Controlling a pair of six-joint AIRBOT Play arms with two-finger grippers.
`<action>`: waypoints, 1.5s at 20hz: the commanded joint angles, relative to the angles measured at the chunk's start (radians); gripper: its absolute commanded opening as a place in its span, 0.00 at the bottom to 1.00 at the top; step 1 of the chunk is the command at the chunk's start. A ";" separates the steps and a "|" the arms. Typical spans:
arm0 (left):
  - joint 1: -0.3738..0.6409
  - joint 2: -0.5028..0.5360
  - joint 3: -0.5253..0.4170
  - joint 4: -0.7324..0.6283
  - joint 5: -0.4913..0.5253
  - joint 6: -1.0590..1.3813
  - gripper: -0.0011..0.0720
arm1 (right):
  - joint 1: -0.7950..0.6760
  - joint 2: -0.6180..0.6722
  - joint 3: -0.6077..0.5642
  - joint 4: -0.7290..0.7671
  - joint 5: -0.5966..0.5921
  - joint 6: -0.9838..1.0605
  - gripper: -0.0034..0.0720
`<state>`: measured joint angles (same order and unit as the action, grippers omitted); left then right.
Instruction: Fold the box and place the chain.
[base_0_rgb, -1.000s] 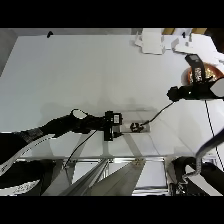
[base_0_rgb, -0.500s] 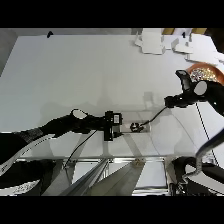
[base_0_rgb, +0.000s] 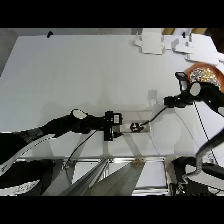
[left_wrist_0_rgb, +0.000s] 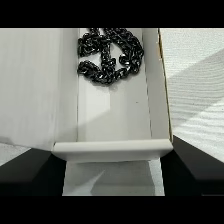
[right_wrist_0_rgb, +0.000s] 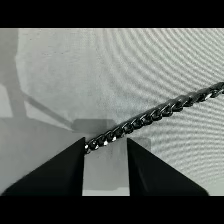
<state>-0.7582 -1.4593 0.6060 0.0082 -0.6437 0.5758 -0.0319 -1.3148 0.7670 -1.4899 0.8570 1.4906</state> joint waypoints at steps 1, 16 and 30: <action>-0.001 0.000 0.000 0.000 0.000 0.000 0.30 | 0.000 -0.027 0.000 -0.002 0.009 0.006 0.27; -0.001 0.000 0.000 0.000 0.001 0.000 0.30 | 0.151 0.563 -0.001 0.035 0.325 -0.006 0.07; -0.004 0.000 0.000 0.000 0.001 0.003 0.30 | 0.216 0.990 -0.226 0.616 0.267 -0.216 0.07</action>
<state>-0.7612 -1.4593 0.6060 0.0086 -0.6434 0.5777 0.1673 -0.3428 0.6147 -1.0183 1.2205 1.3804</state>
